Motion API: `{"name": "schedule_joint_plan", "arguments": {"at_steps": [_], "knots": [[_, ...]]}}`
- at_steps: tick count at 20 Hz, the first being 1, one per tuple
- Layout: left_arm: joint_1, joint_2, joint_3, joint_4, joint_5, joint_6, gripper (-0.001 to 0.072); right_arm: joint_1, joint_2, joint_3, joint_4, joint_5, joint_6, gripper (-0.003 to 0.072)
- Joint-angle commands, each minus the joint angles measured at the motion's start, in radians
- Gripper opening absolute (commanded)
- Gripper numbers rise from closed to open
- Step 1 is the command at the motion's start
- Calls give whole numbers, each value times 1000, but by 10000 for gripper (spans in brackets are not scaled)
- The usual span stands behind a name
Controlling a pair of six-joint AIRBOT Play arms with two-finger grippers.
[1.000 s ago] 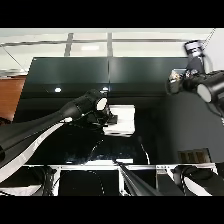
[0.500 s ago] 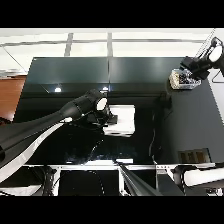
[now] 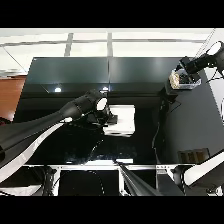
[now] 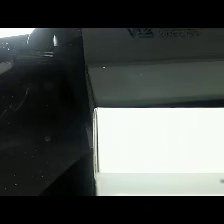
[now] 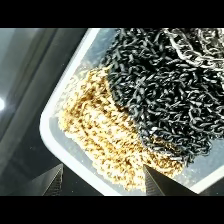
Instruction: Fold the box and place the chain.
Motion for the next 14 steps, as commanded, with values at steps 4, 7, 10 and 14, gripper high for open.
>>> {"name": "schedule_joint_plan", "arguments": {"at_steps": [4,7,10,14], "knots": [[0,0,0,0,1,1,30,0,-61,11,13,-5,16,552],[0,0,0,0,2,0,30,0,-69,11,29,-6,-99,447],[0,0,0,0,1,0,29,0,-60,11,83,8,-241,17],[0,0,0,0,2,0,30,-10,37,11,77,-7,-373,11]]}}
